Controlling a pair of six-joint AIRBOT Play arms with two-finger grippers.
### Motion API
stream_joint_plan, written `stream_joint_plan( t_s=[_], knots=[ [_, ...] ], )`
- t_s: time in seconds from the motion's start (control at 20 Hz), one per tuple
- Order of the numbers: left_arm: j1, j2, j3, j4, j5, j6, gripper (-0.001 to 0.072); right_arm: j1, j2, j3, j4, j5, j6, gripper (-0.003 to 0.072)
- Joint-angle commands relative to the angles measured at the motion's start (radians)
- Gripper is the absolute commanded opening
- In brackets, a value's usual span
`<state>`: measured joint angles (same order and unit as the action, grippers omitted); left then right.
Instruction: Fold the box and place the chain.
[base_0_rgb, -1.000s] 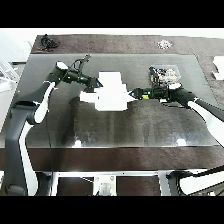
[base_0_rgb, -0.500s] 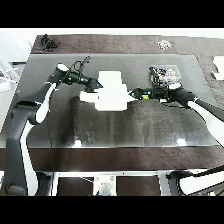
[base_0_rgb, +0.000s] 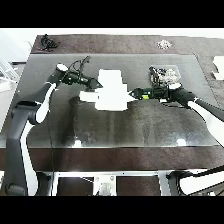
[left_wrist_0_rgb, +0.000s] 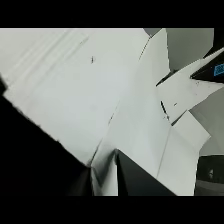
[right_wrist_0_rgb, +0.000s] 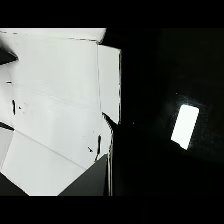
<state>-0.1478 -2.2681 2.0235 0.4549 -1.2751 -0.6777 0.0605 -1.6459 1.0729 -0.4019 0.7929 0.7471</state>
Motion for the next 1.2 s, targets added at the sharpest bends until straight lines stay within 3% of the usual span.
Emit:
stream_joint_plan(
  t_s=[0.0, 0.15, 0.25, 0.4, 0.5, 0.95, 1.15],
  knots=[
    [0.0, -0.001, 0.0, -0.009, -0.006, 0.008, 0.0177, 0.001, 0.0, 0.001, 0.0, 0.0, 0.0, 0.0012],
    [0.0, -0.002, 0.0, -0.023, -0.037, 0.049, 0.0122, 0.001, 0.0, 0.001, 0.0, 0.0, 0.0, 0.0012],
    [0.0, -0.002, 0.0, -0.037, -0.045, 0.098, 0.0031, 0.001, 0.0, 0.001, 0.0, 0.0, 0.0, 0.0012],
    [0.0, -0.002, 0.0, -0.047, -0.068, 0.145, 0.0018, -0.002, 0.0, 0.002, 0.002, -0.001, 0.0, 0.0043],
    [0.001, -0.002, 0.0, -0.045, -0.125, 0.209, 0.0016, -0.023, 0.0, 0.005, 0.003, 0.0, -0.004, 0.0405],
    [0.002, 0.002, -0.011, -0.115, -0.155, 0.517, 0.0013, -0.185, 0.001, 0.011, 0.062, 0.002, -0.027, 0.041],
    [0.002, 0.012, -0.065, -0.161, -0.134, 0.646, 0.0013, -0.192, 0.001, 0.011, 0.062, 0.002, -0.053, 0.041]
  ],
)
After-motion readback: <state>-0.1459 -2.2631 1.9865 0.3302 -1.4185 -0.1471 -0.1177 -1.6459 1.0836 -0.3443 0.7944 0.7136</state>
